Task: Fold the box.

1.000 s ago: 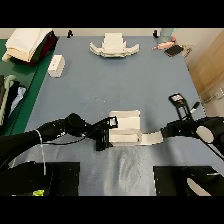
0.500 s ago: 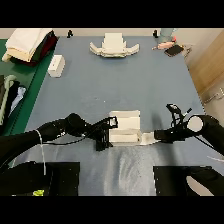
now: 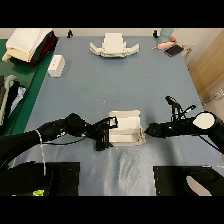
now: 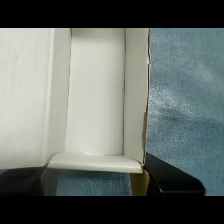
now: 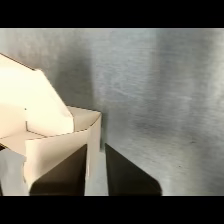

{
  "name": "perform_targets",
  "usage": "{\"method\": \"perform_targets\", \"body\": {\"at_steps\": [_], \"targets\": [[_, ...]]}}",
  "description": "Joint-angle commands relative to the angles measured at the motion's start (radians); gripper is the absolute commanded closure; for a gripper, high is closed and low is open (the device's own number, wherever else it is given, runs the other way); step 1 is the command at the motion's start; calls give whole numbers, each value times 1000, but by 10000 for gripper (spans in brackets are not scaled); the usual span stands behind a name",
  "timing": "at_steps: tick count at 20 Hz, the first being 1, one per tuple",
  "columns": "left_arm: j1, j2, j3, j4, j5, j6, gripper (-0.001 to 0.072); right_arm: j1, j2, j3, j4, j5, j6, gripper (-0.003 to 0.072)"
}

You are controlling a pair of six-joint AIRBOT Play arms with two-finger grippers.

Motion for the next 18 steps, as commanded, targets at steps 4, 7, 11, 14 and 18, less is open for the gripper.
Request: {"method": "perform_targets", "body": {"at_steps": [4, 7, 11, 14, 18], "targets": [[0, 0, -1, 0, 0, 0, 184, 2, 3, 3, 37, 2, -17, 318], [0, 0, -1, 0, 0, 0, 184, 44, -36, 3, 34, -4, -35, 318], [0, 0, -1, 0, 0, 0, 184, 163, -71, 4, 24, -100, -28, 318], [0, 0, -1, 0, 0, 0, 184, 234, -80, 27, -79, -135, 121, 318], [0, 0, -1, 0, 0, 0, 184, 363, -146, 113, -296, -108, 349, 319]]}}
